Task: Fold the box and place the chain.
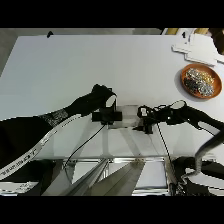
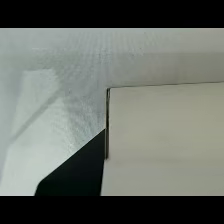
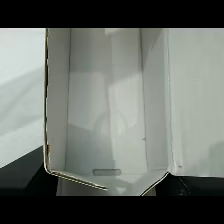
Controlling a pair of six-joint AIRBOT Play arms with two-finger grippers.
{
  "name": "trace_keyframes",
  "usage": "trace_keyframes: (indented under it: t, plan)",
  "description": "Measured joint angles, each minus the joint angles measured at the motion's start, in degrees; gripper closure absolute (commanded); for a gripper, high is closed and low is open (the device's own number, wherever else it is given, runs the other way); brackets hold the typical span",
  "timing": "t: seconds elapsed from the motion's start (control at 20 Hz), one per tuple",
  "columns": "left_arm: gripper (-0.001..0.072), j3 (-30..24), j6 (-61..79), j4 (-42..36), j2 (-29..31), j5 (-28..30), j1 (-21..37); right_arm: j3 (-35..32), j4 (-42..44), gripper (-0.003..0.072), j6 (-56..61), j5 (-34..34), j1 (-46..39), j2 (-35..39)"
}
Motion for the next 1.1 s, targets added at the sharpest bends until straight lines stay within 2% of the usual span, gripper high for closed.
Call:
trace_keyframes:
  t: [0.05,0.35,0.55,0.8,0.95,1.0,1.1]
  plan:
    - [0.0397,0.0,-0.2,0.3,0.3,-0.6,0.0,0.0,0.0,0.0278,-0.1,0.0,0.0,0.0]
    - [0.0396,0.0,-0.2,-0.2,5.3,-0.4,0.3,0.0,0.0,0.0278,-0.1,0.0,0.0,0.0]
    - [0.0396,0.0,3.3,-0.2,11.4,-0.6,1.6,0.0,0.0,0.0278,0.0,0.0,0.0,0.0]
    - [0.0395,-2.0,18.6,0.0,20.9,-5.7,4.8,0.0,0.0,0.0278,0.0,0.0,0.0,0.0]
    - [0.0391,-8.3,36.3,-0.5,28.1,-4.4,8.4,0.0,0.0,0.0278,0.0,0.0,0.0,0.0]
    - [0.0326,-11.3,43.9,-1.6,30.1,-3.0,9.9,0.0,0.0,0.0278,0.0,0.0,0.0,0.0]
    - [0.0026,-17.8,61.7,-5.2,33.3,1.3,13.7,0.0,0.0,0.0278,0.0,0.0,0.0,0.0]
